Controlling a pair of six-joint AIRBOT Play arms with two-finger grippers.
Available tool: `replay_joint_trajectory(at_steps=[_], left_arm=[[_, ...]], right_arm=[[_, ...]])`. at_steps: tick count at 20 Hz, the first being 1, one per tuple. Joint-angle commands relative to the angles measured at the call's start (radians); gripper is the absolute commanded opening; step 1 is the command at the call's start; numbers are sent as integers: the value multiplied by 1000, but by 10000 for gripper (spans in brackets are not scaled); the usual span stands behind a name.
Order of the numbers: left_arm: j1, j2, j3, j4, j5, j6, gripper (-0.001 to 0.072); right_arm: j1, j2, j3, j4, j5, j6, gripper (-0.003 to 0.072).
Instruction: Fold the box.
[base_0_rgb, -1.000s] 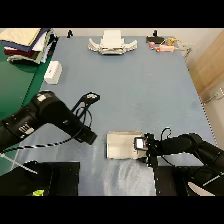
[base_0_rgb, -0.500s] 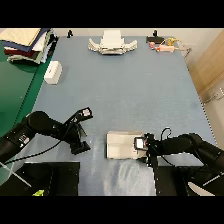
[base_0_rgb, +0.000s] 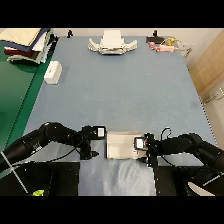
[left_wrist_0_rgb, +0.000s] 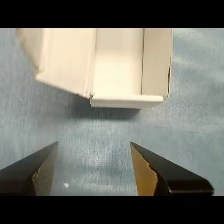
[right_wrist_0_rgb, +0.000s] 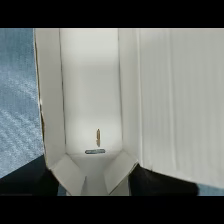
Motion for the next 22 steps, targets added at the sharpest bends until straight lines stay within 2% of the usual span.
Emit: replay_joint_trajectory(at_steps=[1, 6, 11, 13, 17, 20, 22], left_arm=[[-55, -60, -9, -82, 88, 130, 696], [-55, -79, -38, -225, 87, 364, 696], [-56, -72, -82, -229, 93, 353, 696], [-58, -72, -82, -275, 109, 353, 696], [-116, -73, -82, -314, 143, 347, 696], [-146, -74, -82, -314, 223, 272, 697], [-153, -76, -82, -318, 229, 267, 697]], right_arm=[[1, 0, 1, 0, 0, 0, 511], [1, 0, 1, 0, 0, 0, 510], [1, 0, 1, 0, 0, 0, 511], [1, 0, 1, 0, 0, 0, 511], [1, 0, 1, 0, 0, 0, 511], [1, 0, 1, 0, 0, 0, 511], [1, 0, 1, 0, 0, 0, 511]])
